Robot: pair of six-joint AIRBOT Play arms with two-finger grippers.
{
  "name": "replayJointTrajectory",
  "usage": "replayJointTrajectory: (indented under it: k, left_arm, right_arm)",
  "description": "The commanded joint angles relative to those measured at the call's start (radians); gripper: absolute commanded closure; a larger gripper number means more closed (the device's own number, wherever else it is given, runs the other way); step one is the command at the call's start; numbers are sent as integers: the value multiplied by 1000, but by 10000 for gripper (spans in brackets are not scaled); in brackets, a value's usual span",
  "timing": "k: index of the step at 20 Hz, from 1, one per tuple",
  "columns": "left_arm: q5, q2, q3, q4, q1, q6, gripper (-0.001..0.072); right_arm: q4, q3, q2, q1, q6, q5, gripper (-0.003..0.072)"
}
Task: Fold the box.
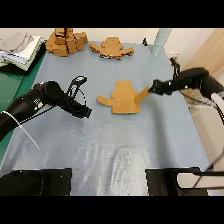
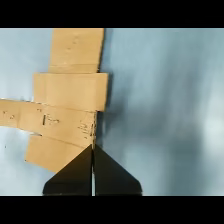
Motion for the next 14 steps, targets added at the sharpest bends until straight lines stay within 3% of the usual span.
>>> replayJointTrajectory:
  k: [1,6,7,8,9,14]
  left_arm:
    - [0,0,1,0,1,0,698]
    - [0,0,1,0,1,0,698]
    - [0,0,1,0,0,0,698]
    - [0,0,1,0,1,0,698]
    - [0,0,1,0,1,0,698]
    - [0,0,1,0,0,0,698]
  right_arm:
    - [-24,-268,208,96,102,79,689]
    - [-97,-438,348,181,203,73,682]
    - [-104,-441,345,182,203,51,658]
    - [-119,-441,341,181,203,44,588]
    - [-132,-439,332,180,203,47,442]
    - [-187,-348,200,120,198,44,427]
